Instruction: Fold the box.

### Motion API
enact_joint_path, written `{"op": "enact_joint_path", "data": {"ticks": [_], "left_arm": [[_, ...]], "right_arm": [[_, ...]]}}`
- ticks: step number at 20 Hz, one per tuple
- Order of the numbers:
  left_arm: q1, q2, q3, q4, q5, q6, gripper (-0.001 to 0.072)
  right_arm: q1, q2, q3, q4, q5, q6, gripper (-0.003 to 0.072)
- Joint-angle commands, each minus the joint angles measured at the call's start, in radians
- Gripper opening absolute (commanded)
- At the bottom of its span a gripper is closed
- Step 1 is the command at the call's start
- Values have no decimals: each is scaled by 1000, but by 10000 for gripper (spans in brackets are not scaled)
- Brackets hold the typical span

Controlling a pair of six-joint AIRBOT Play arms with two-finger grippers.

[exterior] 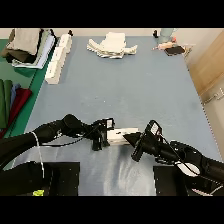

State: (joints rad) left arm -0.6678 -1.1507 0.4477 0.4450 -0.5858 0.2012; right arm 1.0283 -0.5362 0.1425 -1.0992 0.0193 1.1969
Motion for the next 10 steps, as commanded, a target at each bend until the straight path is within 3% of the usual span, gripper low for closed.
{"op": "enact_joint_path", "data": {"ticks": [1, 10], "left_arm": [[0, 0, 0, 0, 0, 0, 525], [0, 0, 0, 0, 0, 0, 525]], "right_arm": [[0, 3, -28, 49, 3, 18, 3], [0, -56, -40, 49, -9, 18, 3]]}}
